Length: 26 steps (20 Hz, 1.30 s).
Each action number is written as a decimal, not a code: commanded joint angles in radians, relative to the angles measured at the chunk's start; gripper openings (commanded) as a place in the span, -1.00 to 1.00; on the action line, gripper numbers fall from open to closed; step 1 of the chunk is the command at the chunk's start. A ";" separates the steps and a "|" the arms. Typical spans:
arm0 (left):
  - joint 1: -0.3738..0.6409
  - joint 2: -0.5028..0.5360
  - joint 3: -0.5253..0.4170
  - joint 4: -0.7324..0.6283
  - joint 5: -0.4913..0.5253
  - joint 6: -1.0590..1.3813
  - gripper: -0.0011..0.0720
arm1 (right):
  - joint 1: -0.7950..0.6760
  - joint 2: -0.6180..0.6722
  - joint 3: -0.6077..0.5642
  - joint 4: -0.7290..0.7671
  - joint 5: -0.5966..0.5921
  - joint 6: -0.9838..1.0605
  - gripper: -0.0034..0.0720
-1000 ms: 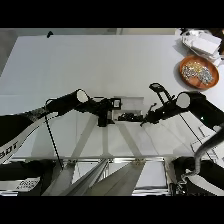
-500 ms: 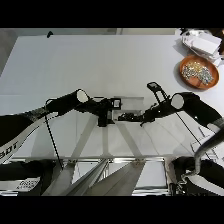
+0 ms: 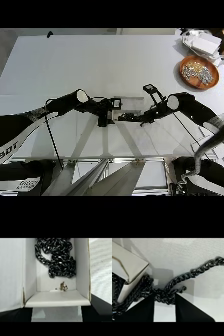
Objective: Fold the box and place the chain.
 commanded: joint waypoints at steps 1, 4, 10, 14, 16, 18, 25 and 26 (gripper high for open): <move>0.000 0.000 0.000 0.000 0.000 0.000 -0.61 | 0.002 -0.025 -0.002 -0.005 0.018 0.018 -0.54; 0.000 0.000 0.000 0.000 0.000 0.000 -0.61 | 0.002 -0.023 -0.001 -0.002 0.037 0.018 -0.87; 0.000 0.000 0.000 0.000 0.000 0.000 -0.61 | 0.002 0.073 0.000 -0.002 0.060 0.018 -0.88; 0.000 0.000 0.000 0.000 0.000 0.000 -0.61 | 0.002 0.201 0.010 -0.002 0.085 0.018 -0.88; 0.001 0.000 0.000 0.000 0.000 0.000 -0.61 | 0.002 0.272 0.018 -0.001 0.099 0.018 -0.88; 0.000 0.000 0.000 0.000 0.000 0.000 -0.61 | 0.002 0.342 0.033 0.003 0.118 0.018 -0.88; 0.000 0.000 0.000 0.000 0.000 0.000 -0.61 | 0.002 0.544 0.126 0.191 0.090 -0.022 -0.88; 0.000 0.000 0.000 0.000 0.000 0.000 -0.61 | 0.002 0.561 0.137 0.250 0.072 -0.044 -0.88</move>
